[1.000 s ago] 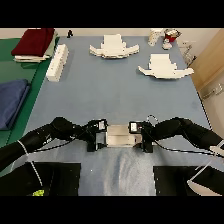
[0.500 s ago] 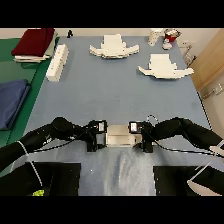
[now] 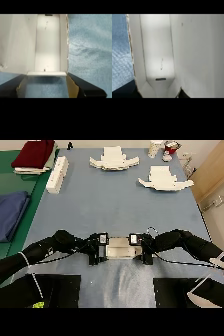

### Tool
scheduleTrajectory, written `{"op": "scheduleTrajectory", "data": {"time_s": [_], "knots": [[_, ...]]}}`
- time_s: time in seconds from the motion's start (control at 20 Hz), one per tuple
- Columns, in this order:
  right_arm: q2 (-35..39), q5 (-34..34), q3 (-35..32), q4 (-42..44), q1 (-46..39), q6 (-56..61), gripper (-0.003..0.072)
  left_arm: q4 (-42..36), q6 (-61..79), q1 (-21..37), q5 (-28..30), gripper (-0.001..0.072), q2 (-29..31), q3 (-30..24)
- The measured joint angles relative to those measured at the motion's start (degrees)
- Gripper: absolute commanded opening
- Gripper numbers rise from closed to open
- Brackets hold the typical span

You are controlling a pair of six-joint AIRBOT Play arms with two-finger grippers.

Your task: Fold the box.

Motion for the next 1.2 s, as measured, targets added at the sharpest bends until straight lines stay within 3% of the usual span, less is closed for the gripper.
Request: {"op": "scheduleTrajectory", "data": {"time_s": [0.35, 0.45, 1.2], "knots": [[0.0, 0.0, 0.0, 0.0, 0.0, 0.0, 0.0442, -1.7, 1.1, -1.8, 1.9, 0.0699, -2.2, 0.2], [0.0, 0.0, 0.0, 0.0, 0.0, 0.0, 0.0442, -1.9, 1.3, -1.9, 2.2, 0.0512, -2.4, 0.2], [0.0, 0.0, 0.0, 0.0, 0.0, 0.0, 0.0442, -0.4, -0.1, -3.8, 3.8, 0.0514, -3.5, 0.9]]}}
